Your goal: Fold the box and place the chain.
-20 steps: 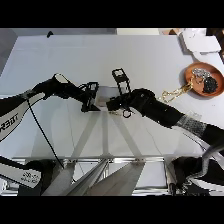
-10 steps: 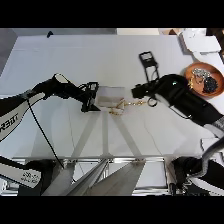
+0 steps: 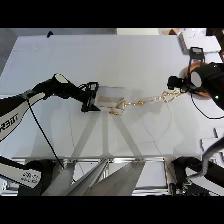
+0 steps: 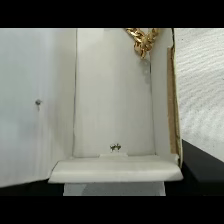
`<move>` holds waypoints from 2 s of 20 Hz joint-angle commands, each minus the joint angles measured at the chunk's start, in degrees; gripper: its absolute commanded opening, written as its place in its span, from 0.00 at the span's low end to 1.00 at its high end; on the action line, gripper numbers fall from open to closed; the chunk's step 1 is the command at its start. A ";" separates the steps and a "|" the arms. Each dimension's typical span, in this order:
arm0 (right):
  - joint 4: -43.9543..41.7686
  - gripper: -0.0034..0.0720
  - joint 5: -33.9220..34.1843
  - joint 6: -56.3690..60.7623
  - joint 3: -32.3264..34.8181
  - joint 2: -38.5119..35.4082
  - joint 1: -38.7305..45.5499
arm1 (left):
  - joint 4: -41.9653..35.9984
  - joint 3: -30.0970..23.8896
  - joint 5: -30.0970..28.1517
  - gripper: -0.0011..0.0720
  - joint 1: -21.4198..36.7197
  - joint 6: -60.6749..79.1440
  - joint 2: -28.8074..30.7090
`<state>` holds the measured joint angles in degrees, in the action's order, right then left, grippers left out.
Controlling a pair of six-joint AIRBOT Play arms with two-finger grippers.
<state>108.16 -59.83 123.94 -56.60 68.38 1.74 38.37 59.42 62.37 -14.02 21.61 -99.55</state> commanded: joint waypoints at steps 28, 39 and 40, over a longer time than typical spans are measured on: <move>-4.66 0.06 11.63 7.39 -0.31 14.03 4.63 | 0.00 0.00 -0.02 0.47 -0.02 0.02 -0.02; -3.50 0.06 1.88 -12.15 -0.28 -2.91 -12.74 | -0.02 0.00 0.00 0.47 -0.02 0.02 -0.02; -3.65 0.06 1.64 -12.00 -0.28 -2.93 -16.31 | 0.00 0.00 -0.02 0.47 -0.02 0.02 -0.02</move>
<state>104.36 -56.69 113.95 -56.86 67.44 -7.01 38.35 59.42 62.37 -14.02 21.63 -99.55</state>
